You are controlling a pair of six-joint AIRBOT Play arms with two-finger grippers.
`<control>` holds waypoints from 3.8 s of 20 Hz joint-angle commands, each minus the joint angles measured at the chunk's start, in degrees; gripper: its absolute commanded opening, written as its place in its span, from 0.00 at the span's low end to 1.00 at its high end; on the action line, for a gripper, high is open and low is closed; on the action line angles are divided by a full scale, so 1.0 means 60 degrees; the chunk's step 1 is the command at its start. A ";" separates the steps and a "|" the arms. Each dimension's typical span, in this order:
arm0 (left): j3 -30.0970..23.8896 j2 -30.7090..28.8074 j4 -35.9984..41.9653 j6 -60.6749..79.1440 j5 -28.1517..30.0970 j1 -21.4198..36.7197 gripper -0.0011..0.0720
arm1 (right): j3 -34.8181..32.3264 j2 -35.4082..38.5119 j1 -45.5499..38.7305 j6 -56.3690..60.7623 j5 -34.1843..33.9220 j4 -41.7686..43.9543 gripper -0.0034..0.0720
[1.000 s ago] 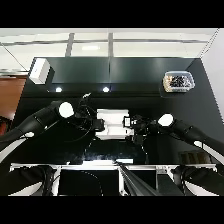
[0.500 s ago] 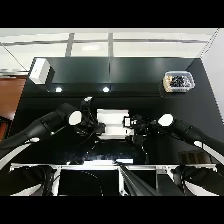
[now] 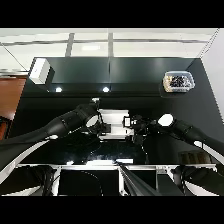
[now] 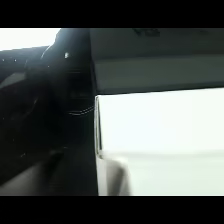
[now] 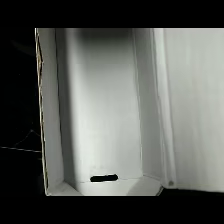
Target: Fold the box and place the chain.
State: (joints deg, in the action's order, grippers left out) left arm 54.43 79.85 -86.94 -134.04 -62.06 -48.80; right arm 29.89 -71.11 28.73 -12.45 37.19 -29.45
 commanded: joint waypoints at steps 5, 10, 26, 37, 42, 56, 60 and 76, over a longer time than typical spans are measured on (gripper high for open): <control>0.0138 0.0189 0.0080 -0.0419 0.0266 -0.0062 0.09 | -0.0004 0.0000 0.0004 0.0000 0.0004 0.0000 0.30; 0.0142 0.0186 0.0109 -0.0426 0.0321 -0.0062 0.05 | -0.0004 0.0000 0.0004 0.0000 0.0004 0.0004 0.30; 0.0200 0.0189 0.0033 -0.0441 0.0266 -0.0007 0.05 | -0.0004 0.0000 0.0000 0.0000 0.0004 0.0004 0.42; 0.0200 0.0186 -0.0018 0.0022 0.0033 -0.0007 0.04 | 0.0146 0.1093 -0.0007 0.2153 0.0597 -0.1727 0.66; 0.0200 0.0182 -0.0022 0.0051 0.0047 -0.0007 0.05 | 0.0142 0.1144 -0.0007 0.2401 0.1912 -0.3180 0.66; 0.0200 0.0178 -0.0175 0.0200 0.0011 -0.0007 0.05 | 0.0131 0.1140 0.0000 0.2393 0.0747 -0.2044 0.66; 0.0200 0.0178 -0.0168 0.0200 0.0040 -0.0007 0.05 | 0.0131 0.1107 0.0058 0.2397 0.0856 -0.1770 0.59; 0.0200 0.0178 -0.0146 0.0197 0.0084 -0.0015 0.05 | 0.0131 0.0459 0.0856 0.2503 -0.0244 -0.0168 0.30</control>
State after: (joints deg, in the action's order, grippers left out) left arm 55.61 80.97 -87.83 -132.86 -61.67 -48.86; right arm 30.70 -68.29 33.78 2.00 35.79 -31.03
